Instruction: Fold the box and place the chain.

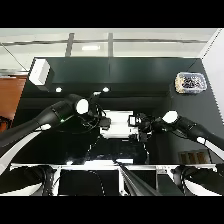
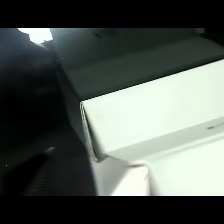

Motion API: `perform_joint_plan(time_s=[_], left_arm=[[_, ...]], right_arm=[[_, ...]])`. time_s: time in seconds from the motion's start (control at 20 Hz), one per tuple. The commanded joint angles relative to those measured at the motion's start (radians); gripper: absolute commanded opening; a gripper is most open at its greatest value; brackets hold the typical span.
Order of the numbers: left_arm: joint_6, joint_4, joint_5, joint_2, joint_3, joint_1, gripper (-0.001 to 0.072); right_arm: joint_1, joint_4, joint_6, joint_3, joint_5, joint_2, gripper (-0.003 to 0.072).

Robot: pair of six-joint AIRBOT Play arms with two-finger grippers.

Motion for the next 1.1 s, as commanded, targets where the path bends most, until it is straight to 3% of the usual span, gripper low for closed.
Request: perform_joint_plan(time_s=[0.0,0.35,0.75,0.8,0.85,0.9,1.05], left_arm=[[-0.169,0.153,-0.017,-0.008,0.028,-0.085,0.0485],[-0.302,0.176,-0.021,-0.048,0.038,-0.110,0.0484],[-0.320,0.210,-0.116,-0.134,0.133,-0.132,0.0483],[-0.325,0.211,-0.111,-0.134,0.133,-0.133,0.0444],[-0.337,0.213,-0.105,-0.134,0.133,-0.133,0.0290],[-0.338,0.212,-0.095,-0.134,0.133,-0.134,0.0245],[-0.338,0.202,-0.095,-0.135,0.134,-0.135,0.0244]], right_arm=[[0.001,0.000,0.000,0.000,0.002,0.000,0.0420],[0.001,0.000,0.000,0.000,0.002,0.000,0.0419],[0.001,0.000,0.000,0.000,0.002,0.000,0.0420],[0.001,0.000,0.000,0.000,0.002,0.000,0.0420],[0.001,0.000,0.000,0.000,0.002,0.000,0.0420],[0.001,0.000,0.000,0.000,0.002,0.000,0.0420],[0.001,0.000,0.000,0.000,0.002,0.000,0.0419]])
